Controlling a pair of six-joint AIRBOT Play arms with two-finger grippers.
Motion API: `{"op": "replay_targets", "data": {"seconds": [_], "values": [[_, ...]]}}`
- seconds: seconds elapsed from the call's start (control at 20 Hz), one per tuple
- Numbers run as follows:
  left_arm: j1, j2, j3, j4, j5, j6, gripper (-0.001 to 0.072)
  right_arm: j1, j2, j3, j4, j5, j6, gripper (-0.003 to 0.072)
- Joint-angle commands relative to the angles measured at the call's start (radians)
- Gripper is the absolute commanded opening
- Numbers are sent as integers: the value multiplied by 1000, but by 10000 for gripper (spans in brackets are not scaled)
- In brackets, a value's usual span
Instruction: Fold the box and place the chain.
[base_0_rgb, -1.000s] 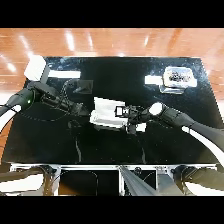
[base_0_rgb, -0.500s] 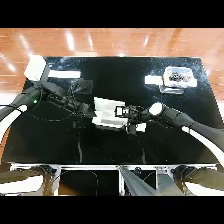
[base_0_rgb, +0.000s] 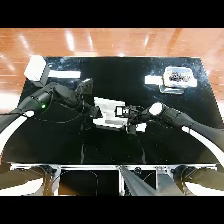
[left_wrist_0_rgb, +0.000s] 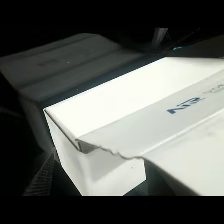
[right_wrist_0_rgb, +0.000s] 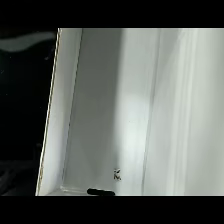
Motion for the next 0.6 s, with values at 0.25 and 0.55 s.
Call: {"op": "replay_targets", "data": {"seconds": [0.25,0.55], "values": [[-32,8,1,45,-47,-78,627,0,-1,0,0,1,0,621],[-74,8,1,132,-105,-173,627,1,-1,0,0,3,0,622]]}}
